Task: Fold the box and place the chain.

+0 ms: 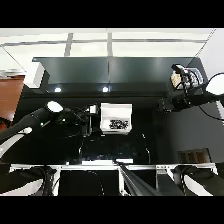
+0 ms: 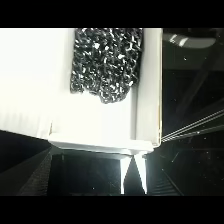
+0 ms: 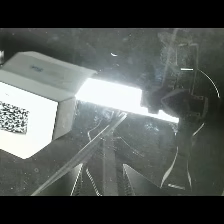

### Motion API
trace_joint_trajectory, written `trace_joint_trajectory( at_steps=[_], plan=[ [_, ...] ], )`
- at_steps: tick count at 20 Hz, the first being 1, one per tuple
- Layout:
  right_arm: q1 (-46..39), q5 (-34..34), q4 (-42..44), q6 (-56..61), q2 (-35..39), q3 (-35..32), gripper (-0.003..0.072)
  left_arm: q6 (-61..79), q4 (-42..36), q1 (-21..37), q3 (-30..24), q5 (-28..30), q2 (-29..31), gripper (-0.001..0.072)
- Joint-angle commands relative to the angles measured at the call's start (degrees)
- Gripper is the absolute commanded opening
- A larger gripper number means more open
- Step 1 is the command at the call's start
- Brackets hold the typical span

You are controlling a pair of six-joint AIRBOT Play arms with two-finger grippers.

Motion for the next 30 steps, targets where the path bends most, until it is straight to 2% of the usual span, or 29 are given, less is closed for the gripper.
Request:
trace_joint_trajectory(
  at_steps=[1, 9, 11, 12, 13, 14, 15, 16, 17, 21, 23, 25, 28, 30],
  plan=[
    [0.0, -0.1, 0.1, -0.1, 0.0, 0.0, 0.0312, -0.1, -0.5, 0.0, 0.4, 0.0, -0.4, 0.0719],
    [0.0, -1.3, 0.1, -0.1, 0.0, 0.0, 0.0311, 1.3, -0.2, -3.0, 1.2, 0.5, -1.0, 0.0713],
    [0.0, -1.4, 0.1, -0.1, 0.0, 0.0, 0.0311, 1.2, -0.3, -3.0, 1.2, 0.5, -1.0, 0.0688],
    [0.0, -1.7, 0.1, -0.1, 0.0, 0.0, 0.0312, 1.2, -0.3, -3.0, 1.2, 0.6, -1.0, 0.0614],
    [0.2, -2.3, 0.1, -0.1, 0.0, -0.1, 0.0312, 1.2, -0.3, -3.0, 1.2, 0.6, -1.0, 0.0435],
    [0.6, -3.5, 0.1, -0.1, 0.0, -0.2, 0.0313, 1.2, -0.3, -3.0, 1.2, 0.7, -1.0, 0.0381],
    [1.2, -5.4, 0.2, -0.1, -0.2, -0.3, 0.0315, 1.2, -0.3, -3.0, 1.2, 1.2, -1.0, 0.0376],
    [2.2, -8.1, 1.3, -0.1, -0.7, -0.3, 0.0536, 1.2, -0.3, -3.0, 1.2, 1.6, -1.0, 0.0372],
    [3.1, -11.0, 3.5, -0.2, -1.4, -0.3, 0.0720, 1.2, -0.3, -3.0, 1.2, 1.9, -1.0, 0.0369],
    [5.9, -24.7, 17.0, -4.2, -7.9, -0.2, 0.0720, 0.5, -0.5, -3.0, 1.2, 2.7, -1.0, 0.0369],
    [7.8, -25.5, 23.1, -11.5, -12.6, -0.2, 0.0720, 0.3, -0.5, -3.0, 1.2, 2.7, -1.0, 0.0369],
    [11.2, -23.3, 24.2, -22.2, -15.5, -0.2, 0.0719, 0.3, -0.5, -3.0, 1.2, 2.6, -1.0, 0.0369],
    [13.2, -15.1, 23.0, -46.4, -13.7, 0.5, 0.0719, 0.2, -0.5, -3.0, 1.2, 2.4, -1.0, 0.0370],
    [13.1, -11.0, 19.3, -55.0, -11.4, 1.1, 0.0719, 0.2, -0.5, -3.0, 1.2, 2.4, -1.0, 0.0370]
  ],
)
